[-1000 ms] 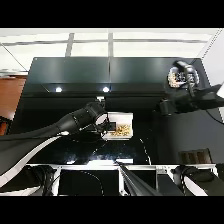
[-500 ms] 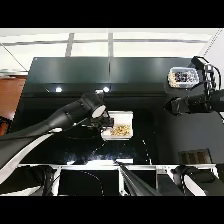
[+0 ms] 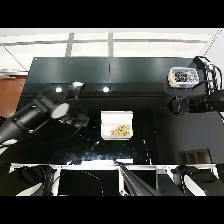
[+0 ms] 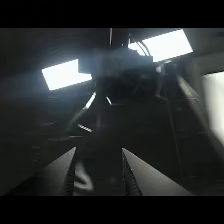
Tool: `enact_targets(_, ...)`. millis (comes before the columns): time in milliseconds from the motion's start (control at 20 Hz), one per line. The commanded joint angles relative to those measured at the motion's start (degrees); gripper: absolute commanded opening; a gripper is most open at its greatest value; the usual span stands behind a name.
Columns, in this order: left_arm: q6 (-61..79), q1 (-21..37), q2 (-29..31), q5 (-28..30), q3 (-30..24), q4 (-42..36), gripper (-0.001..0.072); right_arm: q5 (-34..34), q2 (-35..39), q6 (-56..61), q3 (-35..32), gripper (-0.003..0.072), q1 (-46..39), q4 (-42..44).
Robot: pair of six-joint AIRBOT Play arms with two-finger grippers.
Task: Fold the box and place the chain.
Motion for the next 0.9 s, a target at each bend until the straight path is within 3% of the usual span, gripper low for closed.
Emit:
enact_targets(0, 33.4, 13.9, 6.3, 9.8, -11.9, -23.8, 0.0352, -0.9, 0.0, 3.0, 0.0, 0.0428, 0.0, -2.1)
enact_targets(100, 57.8, 21.6, 6.9, 10.4, -16.5, -45.4, 0.0394, -0.6, 0.0, 4.5, 0.0, 0.0429, 0.0, -2.1)
enact_targets(150, 67.0, 23.8, 6.7, 10.5, -18.1, -51.9, 0.0628, -0.5, 0.0, 4.7, 0.0, 0.0429, 0.0, -2.1)
enact_targets(200, 74.8, 24.7, 6.4, 11.4, -19.1, -54.5, 0.0713, -0.5, 0.0, 4.7, 0.0, 0.0429, 0.0, -2.1)
enact_targets(450, 108.7, 22.6, 4.5, 19.5, -21.3, -54.8, 0.0711, -0.3, 0.0, 5.0, 0.0, 0.0429, 0.0, -2.1)
enact_targets(550, 113.6, 21.0, 1.0, 22.4, -22.0, -58.2, 0.0711, -0.4, 0.0, 5.0, 0.0, 0.0429, 0.0, -2.1)
enact_targets(850, 125.7, 15.5, -8.6, 22.4, -21.9, -65.9, 0.0712, 0.1, 0.0, 5.0, 0.0, 0.0431, 0.0, -2.1)
